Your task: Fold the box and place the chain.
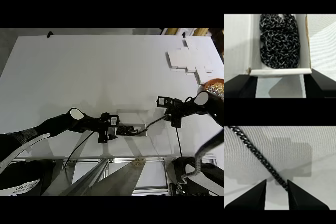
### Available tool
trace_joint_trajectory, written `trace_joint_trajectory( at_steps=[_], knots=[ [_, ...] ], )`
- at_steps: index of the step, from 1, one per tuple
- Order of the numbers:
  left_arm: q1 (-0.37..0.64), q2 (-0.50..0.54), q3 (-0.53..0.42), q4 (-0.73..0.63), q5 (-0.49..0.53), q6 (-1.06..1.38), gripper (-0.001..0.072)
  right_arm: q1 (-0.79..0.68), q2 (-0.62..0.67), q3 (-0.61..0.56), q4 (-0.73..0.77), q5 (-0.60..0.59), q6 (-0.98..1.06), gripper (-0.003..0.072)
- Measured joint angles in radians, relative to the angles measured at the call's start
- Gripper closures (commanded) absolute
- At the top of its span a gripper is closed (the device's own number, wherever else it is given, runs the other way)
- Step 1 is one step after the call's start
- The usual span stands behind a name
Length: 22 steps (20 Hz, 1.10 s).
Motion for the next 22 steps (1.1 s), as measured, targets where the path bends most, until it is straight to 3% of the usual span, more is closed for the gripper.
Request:
trace_joint_trajectory(
  at_steps=[1, 4, 6, 11, 16, 20, 21, 22],
  knots=[
    [0.000, 0.000, 0.000, 0.000, 0.000, 0.000, 0.0378, 0.000, -0.010, 0.000, 0.007, -0.005, -0.012, 0.0466],
    [0.000, 0.000, 0.000, 0.000, 0.000, 0.000, 0.0378, 0.000, -0.026, 0.000, 0.042, -0.016, -0.058, 0.0475],
    [0.000, 0.000, 0.000, 0.000, 0.000, 0.000, 0.0378, 0.000, -0.031, 0.000, 0.057, -0.016, -0.082, 0.0672],
    [0.000, 0.000, 0.000, 0.000, 0.000, 0.000, 0.0378, 0.000, -0.027, 0.000, 0.032, 0.060, -0.101, 0.0671],
    [0.000, 0.000, 0.000, 0.000, 0.000, 0.000, 0.0378, 0.000, 0.079, 0.000, 0.016, 0.137, -0.066, 0.0671],
    [0.000, 0.000, 0.000, 0.000, 0.000, 0.000, 0.0378, 0.000, 0.219, 0.000, 0.158, 0.185, -0.051, 0.0670],
    [0.000, 0.000, 0.000, 0.000, 0.000, 0.000, 0.0378, 0.000, 0.243, 0.000, 0.192, 0.192, -0.049, 0.0655],
    [0.000, 0.000, 0.000, 0.000, 0.000, 0.000, 0.0378, 0.000, 0.262, 0.000, 0.211, 0.193, -0.047, 0.0542]
  ],
)
